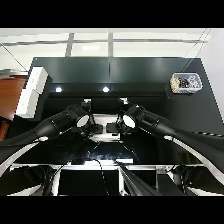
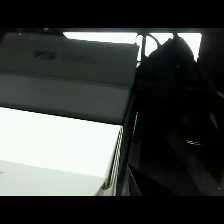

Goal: Fold the box and place the chain.

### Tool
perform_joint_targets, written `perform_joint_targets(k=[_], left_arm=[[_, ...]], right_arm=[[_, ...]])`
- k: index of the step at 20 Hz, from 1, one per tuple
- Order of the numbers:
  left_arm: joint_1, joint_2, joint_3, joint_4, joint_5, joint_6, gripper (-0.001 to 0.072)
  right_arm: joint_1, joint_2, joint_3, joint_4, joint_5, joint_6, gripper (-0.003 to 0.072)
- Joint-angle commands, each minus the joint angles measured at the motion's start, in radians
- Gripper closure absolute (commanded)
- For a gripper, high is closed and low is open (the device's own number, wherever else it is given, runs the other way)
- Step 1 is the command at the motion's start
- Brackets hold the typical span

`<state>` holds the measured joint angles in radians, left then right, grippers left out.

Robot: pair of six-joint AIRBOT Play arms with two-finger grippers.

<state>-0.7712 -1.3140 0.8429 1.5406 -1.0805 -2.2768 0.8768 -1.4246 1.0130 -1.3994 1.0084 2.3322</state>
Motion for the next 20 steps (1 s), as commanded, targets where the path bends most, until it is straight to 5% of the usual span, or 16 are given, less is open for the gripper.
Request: perform_joint_targets(k=[1,15,16,20], left_arm=[[0.000,-0.001,0.000,0.000,-0.002,-0.001,0.0680],[0.000,-0.001,0.000,-0.001,-0.002,-0.001,0.0680],[0.000,-0.001,0.000,-0.001,-0.002,-0.001,0.0680],[0.000,-0.001,0.000,-0.001,-0.002,-0.001,0.0680]], right_arm=[[0.009,-0.015,0.011,-0.016,0.035,0.025,0.0330],[0.010,-0.048,0.030,-0.027,0.018,0.059,0.0331],[0.010,-0.051,0.039,-0.027,0.019,0.058,0.0415],[0.010,-0.055,0.047,-0.034,0.035,0.073,0.0503]])
